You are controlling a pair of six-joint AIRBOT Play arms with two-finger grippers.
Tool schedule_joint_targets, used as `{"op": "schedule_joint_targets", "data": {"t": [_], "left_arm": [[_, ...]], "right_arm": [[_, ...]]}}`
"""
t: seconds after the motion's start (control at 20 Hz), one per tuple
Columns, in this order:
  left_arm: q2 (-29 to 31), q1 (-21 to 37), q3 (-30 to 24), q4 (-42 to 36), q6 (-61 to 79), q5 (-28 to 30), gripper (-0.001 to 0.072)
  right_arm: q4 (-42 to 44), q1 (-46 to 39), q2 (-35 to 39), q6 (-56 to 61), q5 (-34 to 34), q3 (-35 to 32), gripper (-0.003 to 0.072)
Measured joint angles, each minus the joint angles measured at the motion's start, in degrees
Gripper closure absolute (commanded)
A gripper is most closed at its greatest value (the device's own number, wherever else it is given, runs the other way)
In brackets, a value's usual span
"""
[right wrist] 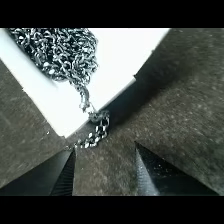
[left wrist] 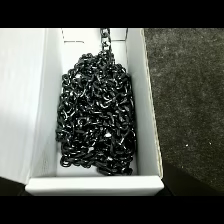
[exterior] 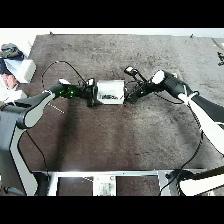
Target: Fold the box and place the chain.
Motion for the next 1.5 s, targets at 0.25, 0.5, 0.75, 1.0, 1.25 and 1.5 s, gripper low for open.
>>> {"op": "schedule_joint_targets", "data": {"t": [0.25,0.5,0.75,1.0,1.25,1.5], "left_arm": [[0.0,0.0,0.02,0.0,0.0,0.0,0.0313],[0.0,0.0,0.0,0.0,0.0,0.0,0.0313],[0.0,0.0,0.0,0.0,0.0,0.0,0.0313],[0.0,0.0,0.0,0.0,0.0,0.0,0.0313],[0.0,0.0,0.0,-0.02,0.0,-0.02,0.0312],[0.0,0.0,0.02,-0.02,0.0,-0.02,0.0313]], "right_arm": [[0.24,0.68,-3.06,-0.17,-2.4,-1.2,0.0288],[0.17,1.01,-4.61,-0.2,-3.21,-1.42,0.041],[0.0,1.64,-5.03,-1.6,-2.64,-1.44,0.0642],[0.02,2.34,-3.67,-2.91,3.21,-1.73,0.0669],[-0.26,2.34,2.75,-3.28,4.13,-1.57,0.067],[5.01,2.36,10.14,-3.89,0.46,0.02,0.0669]]}}
